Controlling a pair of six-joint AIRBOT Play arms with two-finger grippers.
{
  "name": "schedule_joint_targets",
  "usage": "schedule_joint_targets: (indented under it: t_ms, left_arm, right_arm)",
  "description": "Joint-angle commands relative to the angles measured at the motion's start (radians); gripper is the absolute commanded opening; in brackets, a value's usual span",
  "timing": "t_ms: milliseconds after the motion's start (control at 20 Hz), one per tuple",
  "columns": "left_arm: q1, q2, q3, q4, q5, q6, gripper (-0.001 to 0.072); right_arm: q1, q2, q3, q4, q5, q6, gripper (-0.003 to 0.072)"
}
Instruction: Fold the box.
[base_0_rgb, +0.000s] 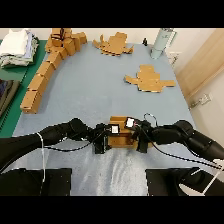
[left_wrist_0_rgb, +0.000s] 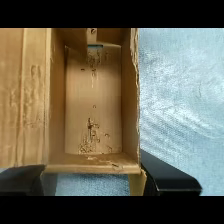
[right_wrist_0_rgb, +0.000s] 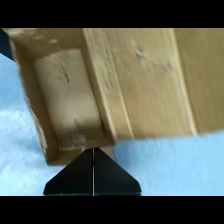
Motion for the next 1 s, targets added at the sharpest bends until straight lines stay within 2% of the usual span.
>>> schedule_joint_targets:
  t_ms: [0, 150, 200, 250, 300, 400, 500, 550, 700, 950]
  left_arm:
    - [-0.001, -0.001, 0.001, -0.001, 0.000, -0.003, 0.0422]
    - [-0.001, -0.001, 0.001, -0.001, 0.000, -0.003, 0.0422]
    - [-0.001, -0.001, 0.001, -0.001, 0.000, -0.003, 0.0422]
    - [-0.001, -0.001, 0.001, -0.001, 0.000, -0.003, 0.0422]
    - [-0.001, -0.001, 0.001, -0.001, 0.000, -0.003, 0.0422]
    - [-0.001, -0.001, 0.001, -0.001, 0.000, -0.003, 0.0422]
    - [-0.001, -0.001, 0.001, -0.001, 0.000, -0.003, 0.0422]
    - [-0.001, -0.001, 0.001, -0.001, 0.000, -0.003, 0.0422]
    - [-0.001, -0.001, 0.001, -0.001, 0.000, -0.003, 0.0422]
    - [-0.001, -0.001, 0.001, -0.001, 0.000, -0.003, 0.0422]
  right_arm:
    - [-0.002, 0.047, 0.076, -0.398, -0.187, 0.491, 0.0004]
    - [-0.043, 0.104, 0.113, -0.755, -0.366, 0.900, 0.0004]
    - [-0.094, 0.105, 0.108, -0.824, -0.426, 1.004, 0.0004]
    - [-0.161, 0.098, 0.101, -0.807, -0.455, 1.046, 0.0004]
    - [-0.244, 0.082, 0.089, -0.704, -0.452, 1.067, 0.0003]
    - [-0.383, 0.028, 0.056, -0.367, -0.375, 0.999, 0.0003]
    - [-0.434, -0.032, 0.026, -0.059, -0.294, 0.831, 0.0004]
    - [-0.434, -0.060, 0.019, 0.019, -0.276, 0.784, 0.0004]
    - [-0.410, -0.124, 0.016, 0.068, -0.257, 0.739, 0.0003]
    - [-0.406, -0.102, 0.016, 0.128, -0.267, 0.694, 0.0004]
